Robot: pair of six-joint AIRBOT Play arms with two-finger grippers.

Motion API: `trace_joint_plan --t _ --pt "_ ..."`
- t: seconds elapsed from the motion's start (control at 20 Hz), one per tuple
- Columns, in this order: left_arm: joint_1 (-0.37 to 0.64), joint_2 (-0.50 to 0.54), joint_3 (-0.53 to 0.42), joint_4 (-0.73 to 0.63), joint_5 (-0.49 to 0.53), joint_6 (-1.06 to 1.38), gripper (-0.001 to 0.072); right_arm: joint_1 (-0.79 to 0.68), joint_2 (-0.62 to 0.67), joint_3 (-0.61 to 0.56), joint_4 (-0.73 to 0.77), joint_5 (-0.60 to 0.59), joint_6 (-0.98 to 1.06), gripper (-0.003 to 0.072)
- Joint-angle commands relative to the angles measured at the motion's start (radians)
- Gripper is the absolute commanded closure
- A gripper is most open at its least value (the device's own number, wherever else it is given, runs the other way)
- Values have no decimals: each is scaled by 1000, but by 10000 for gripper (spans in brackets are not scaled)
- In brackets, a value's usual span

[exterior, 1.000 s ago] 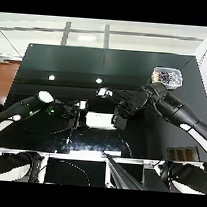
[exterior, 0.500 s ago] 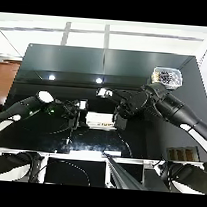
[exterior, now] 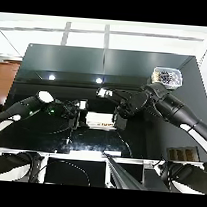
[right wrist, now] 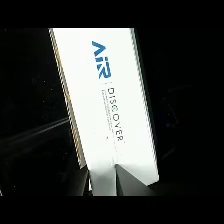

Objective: Fold the box and place the chain.

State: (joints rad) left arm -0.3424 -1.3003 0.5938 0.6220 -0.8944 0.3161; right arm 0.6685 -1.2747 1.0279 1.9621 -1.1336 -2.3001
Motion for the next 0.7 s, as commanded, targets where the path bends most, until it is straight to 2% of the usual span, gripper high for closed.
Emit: trace_joint_plan --t 0.0,0.4,0.45,0.5,0.65 --pt "0 0 0 0 0 0 320 0 -1 0 1 -23 1 524" --pt "0 0 0 0 0 0 320 0 -1 -22 0 -12 16 519" --pt "0 0 0 0 1 0 320 0 -1 -23 0 -6 19 450" --pt "0 0 0 0 0 0 320 0 -1 -23 0 3 20 432" --pt "0 0 0 0 1 0 320 0 -1 -23 0 13 19 432"
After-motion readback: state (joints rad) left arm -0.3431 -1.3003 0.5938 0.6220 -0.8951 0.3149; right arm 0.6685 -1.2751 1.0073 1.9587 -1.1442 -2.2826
